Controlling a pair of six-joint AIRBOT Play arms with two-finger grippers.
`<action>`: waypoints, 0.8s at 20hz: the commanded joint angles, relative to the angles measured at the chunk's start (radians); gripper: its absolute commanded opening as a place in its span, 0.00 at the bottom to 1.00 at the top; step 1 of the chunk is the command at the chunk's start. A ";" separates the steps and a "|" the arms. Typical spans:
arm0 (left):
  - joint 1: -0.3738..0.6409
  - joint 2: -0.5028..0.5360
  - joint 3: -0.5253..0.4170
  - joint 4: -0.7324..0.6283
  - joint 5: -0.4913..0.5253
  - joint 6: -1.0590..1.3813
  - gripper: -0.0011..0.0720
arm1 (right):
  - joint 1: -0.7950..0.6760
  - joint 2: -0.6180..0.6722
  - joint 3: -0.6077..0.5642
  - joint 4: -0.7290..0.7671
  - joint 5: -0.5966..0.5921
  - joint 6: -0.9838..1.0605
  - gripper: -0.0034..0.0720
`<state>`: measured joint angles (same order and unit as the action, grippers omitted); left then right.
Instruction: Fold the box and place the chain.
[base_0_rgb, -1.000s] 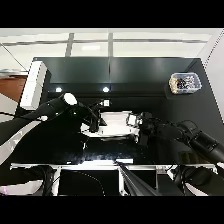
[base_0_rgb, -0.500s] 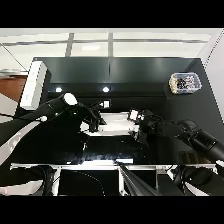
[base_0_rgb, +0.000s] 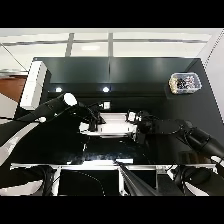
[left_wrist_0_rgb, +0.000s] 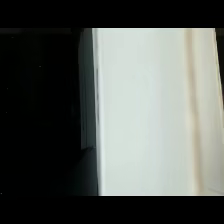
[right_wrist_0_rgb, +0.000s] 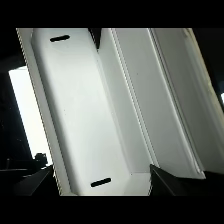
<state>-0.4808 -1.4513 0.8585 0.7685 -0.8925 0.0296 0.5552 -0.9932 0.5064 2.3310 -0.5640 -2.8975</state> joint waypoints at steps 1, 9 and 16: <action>0.000 0.001 0.001 0.002 -0.001 -0.007 0.05 | -0.023 -0.013 0.001 0.059 0.001 -0.051 0.99; 0.000 0.001 0.001 0.002 -0.001 -0.011 0.05 | -0.129 -0.013 0.032 0.051 -0.088 -0.040 0.99; 0.000 0.001 0.001 0.001 0.002 -0.012 0.05 | -0.064 -0.078 0.031 0.077 -0.062 -0.090 0.99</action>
<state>-0.4808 -1.4513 0.8585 0.7700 -0.8921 0.0189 0.4717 -1.0416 0.5369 2.3959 -0.6456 -2.9692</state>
